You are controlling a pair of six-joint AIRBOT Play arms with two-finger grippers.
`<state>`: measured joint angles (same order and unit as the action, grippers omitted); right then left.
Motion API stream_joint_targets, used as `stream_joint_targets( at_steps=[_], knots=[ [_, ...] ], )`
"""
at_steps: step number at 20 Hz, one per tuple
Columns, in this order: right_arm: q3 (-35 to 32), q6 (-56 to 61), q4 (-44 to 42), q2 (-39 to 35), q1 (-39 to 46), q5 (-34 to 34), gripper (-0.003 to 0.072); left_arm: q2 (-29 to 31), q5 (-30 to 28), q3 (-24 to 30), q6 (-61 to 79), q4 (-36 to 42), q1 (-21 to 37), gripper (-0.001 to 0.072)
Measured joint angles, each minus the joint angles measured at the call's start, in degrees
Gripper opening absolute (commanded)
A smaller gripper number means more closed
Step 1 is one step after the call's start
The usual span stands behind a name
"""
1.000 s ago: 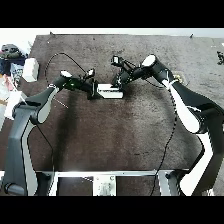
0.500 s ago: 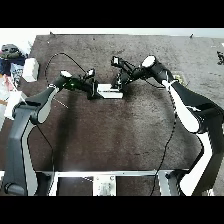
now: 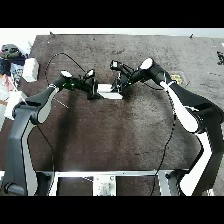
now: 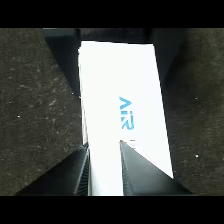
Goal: Fold the box and place the chain.
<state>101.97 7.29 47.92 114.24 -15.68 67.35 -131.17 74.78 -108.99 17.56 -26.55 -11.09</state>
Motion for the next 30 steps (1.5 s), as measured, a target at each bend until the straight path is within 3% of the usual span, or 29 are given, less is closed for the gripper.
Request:
stream_joint_targets(
  at_steps=[7, 8, 9, 11, 12, 17, 22, 30],
  knots=[
    [-0.2, -0.3, -7.6, -0.2, 2.3, 2.9, 0.0264, 0.0, 0.2, 0.0, -0.2, 0.0, 0.0, 0.0347],
    [-0.1, -0.7, -10.4, -0.3, 2.8, 2.7, 0.0231, 0.0, 0.2, 0.0, -0.2, 0.0, 0.0, 0.0348],
    [0.0, -1.0, -13.5, -0.5, 3.2, 2.4, 0.0119, 0.0, 0.2, 0.0, -0.2, 0.0, 0.0, 0.0347],
    [-0.1, -1.4, -16.7, -0.4, 3.6, 2.5, 0.0081, 0.0, 0.1, 0.0, -0.2, 0.0, 0.0, 0.0347],
    [-0.2, -1.6, -18.0, -0.4, 3.8, 2.4, 0.0011, 0.0, 0.0, 0.0, -0.2, 0.0, 0.0, 0.0347],
    [-2.9, -1.4, -19.8, 0.1, 4.2, 2.3, 0.0014, 0.0, 0.0, 0.0, -0.2, 0.0, 0.0, 0.0347],
    [-7.5, 0.7, -17.5, 0.2, 4.3, 0.6, 0.0015, 0.0, -0.1, 0.0, -0.1, 0.0, 0.0, 0.0347],
    [-9.2, 4.9, -13.4, -0.6, 4.2, -3.1, 0.0013, 0.0, -0.2, 0.0, -0.2, 0.0, 0.0, 0.0347]
  ],
)
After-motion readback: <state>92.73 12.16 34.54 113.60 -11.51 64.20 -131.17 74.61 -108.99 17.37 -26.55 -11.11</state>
